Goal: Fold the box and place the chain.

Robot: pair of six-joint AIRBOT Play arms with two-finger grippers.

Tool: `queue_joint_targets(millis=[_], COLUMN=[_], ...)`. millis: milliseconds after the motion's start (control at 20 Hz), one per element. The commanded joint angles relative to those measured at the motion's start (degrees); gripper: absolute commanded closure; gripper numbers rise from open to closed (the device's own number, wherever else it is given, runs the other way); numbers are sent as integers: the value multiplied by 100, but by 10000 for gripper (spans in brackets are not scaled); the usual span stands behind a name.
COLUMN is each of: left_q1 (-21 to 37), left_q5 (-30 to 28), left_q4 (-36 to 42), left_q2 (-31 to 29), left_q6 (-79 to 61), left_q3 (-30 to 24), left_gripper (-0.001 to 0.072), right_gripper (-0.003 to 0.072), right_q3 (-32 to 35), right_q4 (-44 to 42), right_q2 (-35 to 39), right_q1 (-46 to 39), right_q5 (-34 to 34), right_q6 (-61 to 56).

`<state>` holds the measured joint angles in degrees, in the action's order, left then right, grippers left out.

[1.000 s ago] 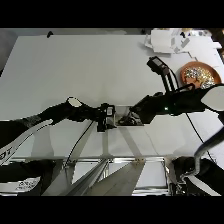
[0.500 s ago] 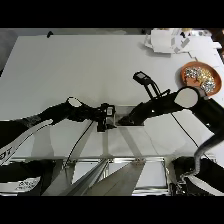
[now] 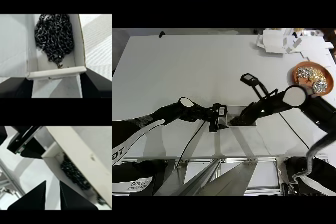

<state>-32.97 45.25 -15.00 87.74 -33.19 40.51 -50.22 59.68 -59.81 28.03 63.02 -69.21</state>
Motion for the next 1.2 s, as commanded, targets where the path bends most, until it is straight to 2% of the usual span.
queue_joint_targets(millis=[0, 150, 350, 400, 450, 500, 850, 1150], left_q1=[2, 2, 2, 2, 2, 2, 2, 2], left_q5=[-2, -2, -4, -2, -2, -2, -2, -2], left_q4=[-2, 0, -2, 0, -2, -2, -2, -2], left_q2=[-4, -4, -4, -4, -4, -4, -4, -4], left_q6=[0, 0, 0, 0, 0, 0, 0, 0], left_q3=[2, 2, 2, 2, 2, 2, 2, 2], left_gripper=[601, 601, 601, 601, 601, 601, 601, 601], right_gripper=[491, 512, 504, 466, 363, 321, 322, 331], right_q3=[-468, -522, -522, -522, -518, -511, -511, -507], right_q4=[1108, 1993, 2133, 2135, 2157, 2157, 2170, 2155], right_q2=[391, 586, -9, -254, -498, -710, -1923, -2326], right_q1=[-640, -1523, -2544, -2684, -2787, -2855, -2929, -2929], right_q5=[623, 442, -39, -46, -44, -42, -219, -468], right_q6=[-269, -299, -678, -822, -901, -903, -1198, -1200])
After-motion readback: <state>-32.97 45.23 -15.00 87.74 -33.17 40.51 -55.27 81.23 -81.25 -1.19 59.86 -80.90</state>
